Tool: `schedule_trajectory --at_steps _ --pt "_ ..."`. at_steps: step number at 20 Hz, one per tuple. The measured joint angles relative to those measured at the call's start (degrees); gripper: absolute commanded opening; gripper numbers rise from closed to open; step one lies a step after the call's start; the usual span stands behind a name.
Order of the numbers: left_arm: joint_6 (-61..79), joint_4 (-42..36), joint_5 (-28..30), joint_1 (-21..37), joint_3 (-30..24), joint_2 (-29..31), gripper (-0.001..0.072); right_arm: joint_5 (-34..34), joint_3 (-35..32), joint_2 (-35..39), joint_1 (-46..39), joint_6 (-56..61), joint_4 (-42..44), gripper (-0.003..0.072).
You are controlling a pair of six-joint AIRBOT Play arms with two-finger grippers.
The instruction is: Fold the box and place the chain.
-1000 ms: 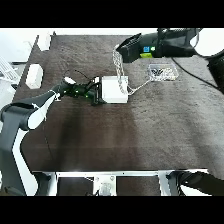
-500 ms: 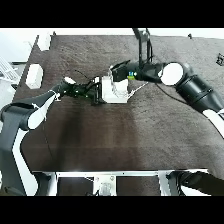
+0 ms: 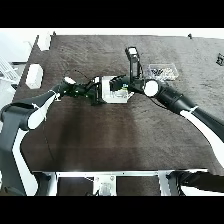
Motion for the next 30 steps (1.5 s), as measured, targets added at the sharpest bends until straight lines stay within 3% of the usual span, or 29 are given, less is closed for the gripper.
schedule_trajectory --at_steps 1,2,3,7,9,16,19,24,30 --pt "0.0 0.0 0.0 0.0 0.0 0.0 0.0349 -0.22 -0.07 -0.85 0.0 0.0 0.02 0.0038" --pt "0.0 0.0 0.0 0.0 0.0 0.0 0.0349 -0.35 -0.15 -1.46 0.0 0.02 0.04 0.0214" --pt "0.0 0.0 0.0 0.0 0.0 0.0 0.0349 -0.48 -0.15 -1.92 0.0 0.0 0.07 0.0332" --pt "0.0 0.0 0.0 0.0 0.0 0.0 0.0349 -0.11 -0.2 -2.69 -0.22 -0.02 0.07 0.036" --pt "0.0 0.0 0.0 0.0 0.0 0.0 0.0349 1.29 -0.22 -2.16 -0.52 -0.02 0.04 0.0445" --pt "0.0 0.0 0.0 0.0 0.0 0.0 0.0349 7.85 -0.26 4.15 -9.6 2.08 -0.76 0.0445" --pt "0.0 0.0 0.0 0.0 0.0 0.0 0.0349 9.4 -0.57 4.39 -17.77 7.56 -0.94 0.0525" --pt "0.0 0.0 0.0 0.0 0.0 0.0 0.0349 9.75 -0.63 -0.02 -27.02 12.96 1.25 0.0541" --pt "0.0 0.0 0.0 0.0 0.0 0.0 0.0349 6.78 1.53 -9.18 -30.64 13.88 2.62 0.054"
